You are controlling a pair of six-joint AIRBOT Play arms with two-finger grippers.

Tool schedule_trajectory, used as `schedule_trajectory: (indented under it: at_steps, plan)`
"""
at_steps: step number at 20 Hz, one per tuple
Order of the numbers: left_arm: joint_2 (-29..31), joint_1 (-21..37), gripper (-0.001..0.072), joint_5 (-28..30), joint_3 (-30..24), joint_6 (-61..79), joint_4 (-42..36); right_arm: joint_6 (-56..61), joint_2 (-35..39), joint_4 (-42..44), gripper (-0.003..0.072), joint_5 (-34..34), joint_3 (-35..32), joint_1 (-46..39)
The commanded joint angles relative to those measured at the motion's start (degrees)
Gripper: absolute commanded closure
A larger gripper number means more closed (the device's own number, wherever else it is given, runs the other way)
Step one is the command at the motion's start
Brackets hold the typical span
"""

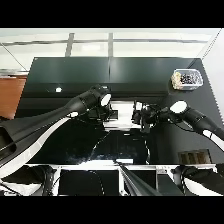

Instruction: Fold the box and place the chain.

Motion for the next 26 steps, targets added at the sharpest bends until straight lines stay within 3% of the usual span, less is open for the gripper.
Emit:
schedule_trajectory:
  at_steps: [1, 11, 12, 13, 14, 15, 16, 17, 18, 19, 26]
  plan:
    - [0.0, 0.0, 0.0682, 0.5, 0.0, 0.0, -0.2, 0.8, -0.9, 4.7, 0.0559, -1.6, -0.1, 0.7]
    - [0.0, 0.0, 0.0682, 0.4, 0.0, 0.0, -0.3, 0.6, -2.9, 4.7, 0.0561, -2.0, -0.1, 1.6]
    - [0.0, 0.0, 0.0682, 0.4, 0.0, -0.1, -0.4, 0.6, -2.9, 4.8, 0.0543, -2.7, -0.1, 1.6]
    - [0.0, 0.0, 0.0682, 0.4, 0.0, -0.1, -0.4, 0.6, -2.9, 4.8, 0.0347, -3.4, -0.1, 1.6]
    - [0.0, 0.0, 0.0682, 0.4, 0.0, -0.1, -0.6, 0.6, -2.9, 4.7, 0.0330, -3.8, -0.1, 1.6]
    - [0.0, 0.0, 0.0682, 0.4, 0.0, -0.1, -0.7, 0.6, -2.9, 4.2, 0.0664, -3.8, -0.1, 1.6]
    - [0.0, 0.0, 0.0682, 0.4, 0.0, -0.1, -0.7, 0.6, -2.9, 3.8, 0.0649, -4.3, -0.1, 1.6]
    - [0.0, 0.0, 0.0682, 0.4, 0.0, -0.1, -0.7, 0.8, -2.9, 4.0, 0.0469, -4.4, -0.1, 1.6]
    - [0.0, 0.0, 0.0682, 0.5, 0.0, -0.1, -0.7, 1.1, -2.9, 3.9, 0.0448, -4.6, -0.1, 1.6]
    - [0.0, 0.0, 0.0682, 0.7, 0.0, -0.1, -0.7, 1.3, -2.9, 3.4, 0.0679, -4.6, -0.1, 1.6]
    - [0.0, 0.0, 0.0682, 1.5, 0.0, -0.1, -0.7, 7.2, -1.2, 3.0, 0.0672, -6.8, 0.0, 1.0]
